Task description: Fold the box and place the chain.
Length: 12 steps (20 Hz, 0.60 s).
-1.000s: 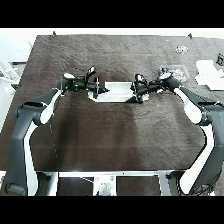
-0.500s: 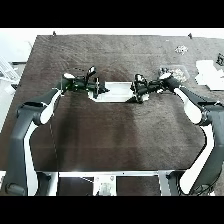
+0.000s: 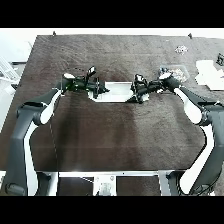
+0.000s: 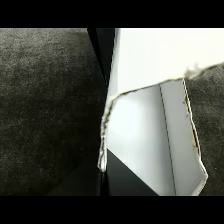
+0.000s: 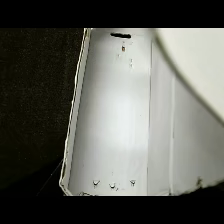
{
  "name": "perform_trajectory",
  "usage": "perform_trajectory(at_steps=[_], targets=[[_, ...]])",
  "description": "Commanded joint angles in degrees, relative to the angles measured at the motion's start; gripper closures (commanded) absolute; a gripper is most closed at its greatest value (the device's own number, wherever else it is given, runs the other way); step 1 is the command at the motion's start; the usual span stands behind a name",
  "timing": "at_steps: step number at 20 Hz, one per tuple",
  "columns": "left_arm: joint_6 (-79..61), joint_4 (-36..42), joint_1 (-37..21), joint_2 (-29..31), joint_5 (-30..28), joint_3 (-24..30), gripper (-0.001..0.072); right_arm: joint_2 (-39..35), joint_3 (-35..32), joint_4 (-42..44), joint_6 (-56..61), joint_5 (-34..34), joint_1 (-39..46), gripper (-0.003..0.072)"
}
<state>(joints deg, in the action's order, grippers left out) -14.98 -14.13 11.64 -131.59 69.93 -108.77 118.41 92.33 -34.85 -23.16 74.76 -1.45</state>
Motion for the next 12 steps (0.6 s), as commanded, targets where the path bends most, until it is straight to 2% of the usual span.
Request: perform_trajectory(at_steps=[1,12], targets=[[0.04,0.0,-0.04,0.0,-0.07,0.02,0.0691,0.02,0.0,-0.15,0.22,0.11,0.0,0.011],[0.04,0.0,-0.04,0.0,-0.04,0.02,0.0691,0.02,0.0,-0.11,0.17,0.74,0.2,0.0109]])
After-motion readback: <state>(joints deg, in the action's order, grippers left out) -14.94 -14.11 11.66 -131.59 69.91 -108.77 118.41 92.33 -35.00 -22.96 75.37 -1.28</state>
